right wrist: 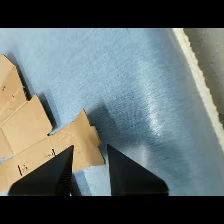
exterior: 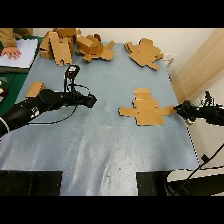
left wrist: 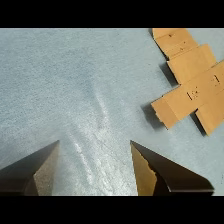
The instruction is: Fold the box.
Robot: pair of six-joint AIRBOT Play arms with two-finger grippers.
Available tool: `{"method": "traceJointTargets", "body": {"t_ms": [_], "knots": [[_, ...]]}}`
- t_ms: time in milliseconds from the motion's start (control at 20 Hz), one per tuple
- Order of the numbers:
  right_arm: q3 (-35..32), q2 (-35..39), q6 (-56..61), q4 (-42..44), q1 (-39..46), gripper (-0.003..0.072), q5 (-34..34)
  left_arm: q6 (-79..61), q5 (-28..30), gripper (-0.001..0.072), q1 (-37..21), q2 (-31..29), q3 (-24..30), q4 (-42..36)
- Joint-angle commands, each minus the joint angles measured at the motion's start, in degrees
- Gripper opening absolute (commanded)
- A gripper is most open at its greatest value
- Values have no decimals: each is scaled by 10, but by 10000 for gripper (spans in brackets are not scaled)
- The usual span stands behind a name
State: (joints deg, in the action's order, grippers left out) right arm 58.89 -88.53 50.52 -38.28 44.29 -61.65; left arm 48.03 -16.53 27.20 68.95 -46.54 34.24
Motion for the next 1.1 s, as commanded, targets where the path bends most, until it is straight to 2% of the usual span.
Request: {"method": "traceJointTargets", "body": {"t_ms": [0, 350, 400, 600, 700, 750, 850, 1050], "knots": [[0, -11, -7, 11, 0, 347, -14, 0, -1, 690, 0, 0, -1, 0], [0, -26, -16, 12, -27, 331, -45, 0, -6, 690, 0, 0, -1, 0], [0, -29, -20, 12, -33, 270, -46, 0, -6, 690, 0, 0, -1, 0], [0, -30, -30, 12, -58, 263, -45, 0, -6, 690, 0, 0, 0, 0], [0, -30, -42, 13, -66, 49, -50, 1, -7, 690, 0, 0, -1, -2], [0, -30, -50, 16, -69, 20, -57, 1, -9, 690, 0, 0, -1, -13], [0, -29, -75, 58, -77, 2, -76, 1, -11, 689, 0, 0, 0, -34], [-1, -12, -154, 214, -133, 0, -90, 58, -13, 689, -5, 0, -1, -45]]}}
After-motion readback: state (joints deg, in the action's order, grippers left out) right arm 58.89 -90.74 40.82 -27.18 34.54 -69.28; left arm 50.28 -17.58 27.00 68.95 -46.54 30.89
